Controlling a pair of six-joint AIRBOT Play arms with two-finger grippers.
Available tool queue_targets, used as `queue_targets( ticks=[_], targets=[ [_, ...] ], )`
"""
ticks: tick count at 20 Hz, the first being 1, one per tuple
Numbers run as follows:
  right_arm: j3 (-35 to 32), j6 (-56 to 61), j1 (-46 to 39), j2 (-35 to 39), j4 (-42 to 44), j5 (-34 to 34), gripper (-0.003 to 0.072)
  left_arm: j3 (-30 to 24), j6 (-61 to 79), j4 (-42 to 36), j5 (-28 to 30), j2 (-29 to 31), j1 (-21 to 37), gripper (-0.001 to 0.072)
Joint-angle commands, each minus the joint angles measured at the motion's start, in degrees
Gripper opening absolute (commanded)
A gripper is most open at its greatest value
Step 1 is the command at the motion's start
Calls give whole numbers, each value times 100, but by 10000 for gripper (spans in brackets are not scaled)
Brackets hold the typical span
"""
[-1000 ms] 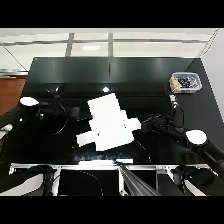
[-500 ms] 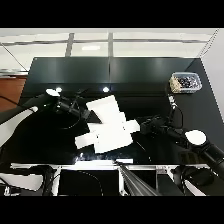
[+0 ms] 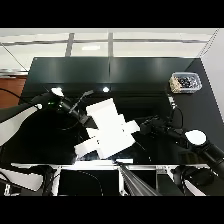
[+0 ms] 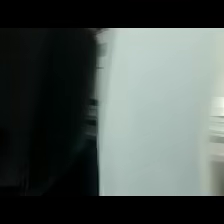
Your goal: Fold the box and place the chain.
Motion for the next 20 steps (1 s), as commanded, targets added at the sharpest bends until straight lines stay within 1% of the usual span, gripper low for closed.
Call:
queue_targets(
  ticks=[1,3,5,6,7,8,9,10,11,12,13,14,15,17,18,20],
  targets=[
    [155,332,-415,7,-275,466,664,15,203,81,-90,22,15,28],
    [601,426,-1132,7,-1139,1377,663,15,295,101,7,170,9,26],
    [1259,612,-1880,4,-2371,2402,662,15,603,197,151,442,-24,24],
    [1556,603,-2111,7,-2986,2837,663,15,866,282,297,658,-79,24],
    [1814,494,-2243,4,-3661,3209,662,15,1143,479,645,935,-179,22],
    [1956,197,-2243,4,-4207,3488,659,9,1274,861,1176,1259,-334,22],
    [1982,-177,-2197,4,-4551,3720,659,-15,1279,1316,1838,1646,-551,22],
    [1954,-468,-2131,-2,-4728,3853,659,-74,1314,1497,2428,1991,-739,24],
    [1904,-726,-2031,-4,-4833,3827,658,-144,1506,1510,2855,2267,-898,26],
    [1847,-1005,-1934,-7,-4824,3709,659,-221,1847,1541,3084,2433,-1043,27],
    [1786,-1266,-1794,-11,-4809,3475,659,-293,2369,1821,3082,2439,-1161,31],
    [1746,-1486,-1639,-31,-4789,3246,659,-339,2844,2297,3056,2361,-1281,29],
    [1727,-1698,-1447,-63,-4787,3027,659,-354,2717,2387,3051,2269,-1364,28],
    [1720,-2004,-1049,-160,-4787,2813,659,-365,2767,1781,3001,2059,-1416,27],
    [1720,-2107,-846,-236,-4789,2767,659,-387,2986,1539,3073,1976,-1427,26],
    [1718,-2256,-527,-415,-4793,2756,659,-409,3108,1408,3346,1882,-1425,26]
  ],
)
